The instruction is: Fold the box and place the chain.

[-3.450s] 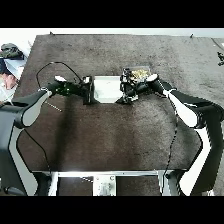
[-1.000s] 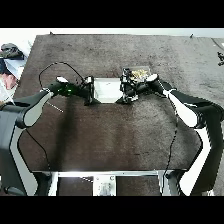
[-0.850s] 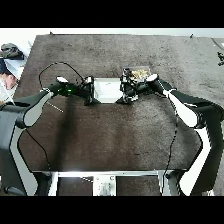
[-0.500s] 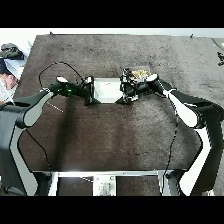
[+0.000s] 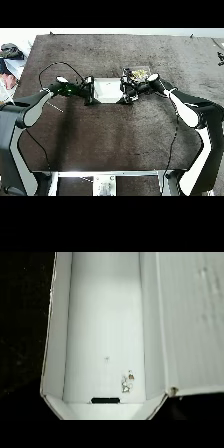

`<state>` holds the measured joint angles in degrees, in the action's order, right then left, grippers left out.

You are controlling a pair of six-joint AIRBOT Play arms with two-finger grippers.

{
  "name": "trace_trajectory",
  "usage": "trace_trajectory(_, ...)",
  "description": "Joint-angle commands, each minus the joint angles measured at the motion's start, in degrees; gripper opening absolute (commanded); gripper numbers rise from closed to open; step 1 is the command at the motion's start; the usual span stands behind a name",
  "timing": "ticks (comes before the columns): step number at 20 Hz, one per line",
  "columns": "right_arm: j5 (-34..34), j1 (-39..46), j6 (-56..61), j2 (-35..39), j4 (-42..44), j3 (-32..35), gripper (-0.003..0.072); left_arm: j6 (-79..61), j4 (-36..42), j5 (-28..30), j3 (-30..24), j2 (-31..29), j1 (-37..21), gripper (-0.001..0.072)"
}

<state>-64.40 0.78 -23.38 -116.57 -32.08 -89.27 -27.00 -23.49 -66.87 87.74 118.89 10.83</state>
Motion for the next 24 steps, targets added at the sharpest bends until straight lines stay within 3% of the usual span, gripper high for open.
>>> trace_trajectory(1,-0.28,1.25,0.11,0.79,-1.33,-0.07,0.0651,0.0,-0.04,0.02,-0.02,0.0,0.0,0.0345)
trace_trajectory(8,-1.4,4.94,2.1,6.71,-6.78,-0.07,0.0649,0.0,-0.07,0.02,-0.02,0.0,0.0,0.0345)
trace_trajectory(12,-2.99,5.25,6.56,10.97,-3.32,-0.07,0.0644,0.0,-0.04,0.02,-0.02,0.0,0.0,0.0345)
trace_trajectory(13,-4.46,5.25,7.78,11.45,0.87,-0.07,0.0558,0.0,-0.04,0.02,-0.02,0.0,0.0,0.0345)
trace_trajectory(15,-8.0,5.14,9.73,11.61,9.09,-0.07,0.0099,0.0,-0.07,0.02,-0.02,0.0,0.0,0.0345)
trace_trajectory(16,-8.0,4.81,9.73,11.56,11.76,-0.04,-0.0012,0.0,-0.04,0.02,-0.02,0.0,0.0,0.0345)
trace_trajectory(24,7.32,-1.46,9.7,7.87,12.39,-0.04,-0.0014,0.0,-0.04,0.02,-0.02,0.0,0.0,0.0345)
